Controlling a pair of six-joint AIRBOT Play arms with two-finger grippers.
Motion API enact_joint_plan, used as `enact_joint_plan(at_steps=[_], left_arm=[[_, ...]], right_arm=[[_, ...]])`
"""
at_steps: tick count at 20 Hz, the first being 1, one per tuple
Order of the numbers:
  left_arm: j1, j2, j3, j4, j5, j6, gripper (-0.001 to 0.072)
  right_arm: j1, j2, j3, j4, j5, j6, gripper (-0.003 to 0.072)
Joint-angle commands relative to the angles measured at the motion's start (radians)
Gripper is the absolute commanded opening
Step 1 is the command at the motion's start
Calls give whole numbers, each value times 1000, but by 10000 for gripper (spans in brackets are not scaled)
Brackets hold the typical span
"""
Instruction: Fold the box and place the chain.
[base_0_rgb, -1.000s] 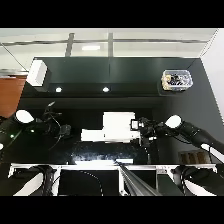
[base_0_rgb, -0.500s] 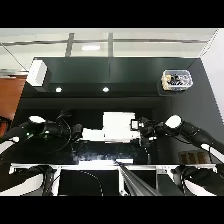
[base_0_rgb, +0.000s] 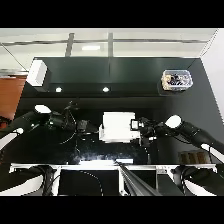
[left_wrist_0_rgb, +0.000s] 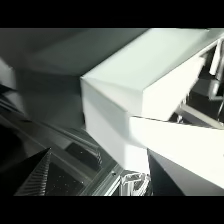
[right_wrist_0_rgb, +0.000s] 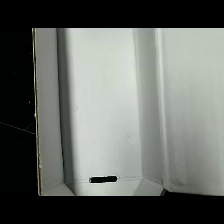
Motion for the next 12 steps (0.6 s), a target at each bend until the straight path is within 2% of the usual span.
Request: enact_joint_plan(at_steps=[1,3,7,12], left_arm=[[-21,2,56,22,-15,-22,707],[-70,3,69,26,40,-51,706],[-229,3,87,34,244,-155,705],[-366,3,123,185,389,-430,704]], right_arm=[[0,1,0,0,0,0,500],[0,0,0,0,0,0,500],[0,1,0,0,0,0,500],[0,1,0,0,0,0,500]])
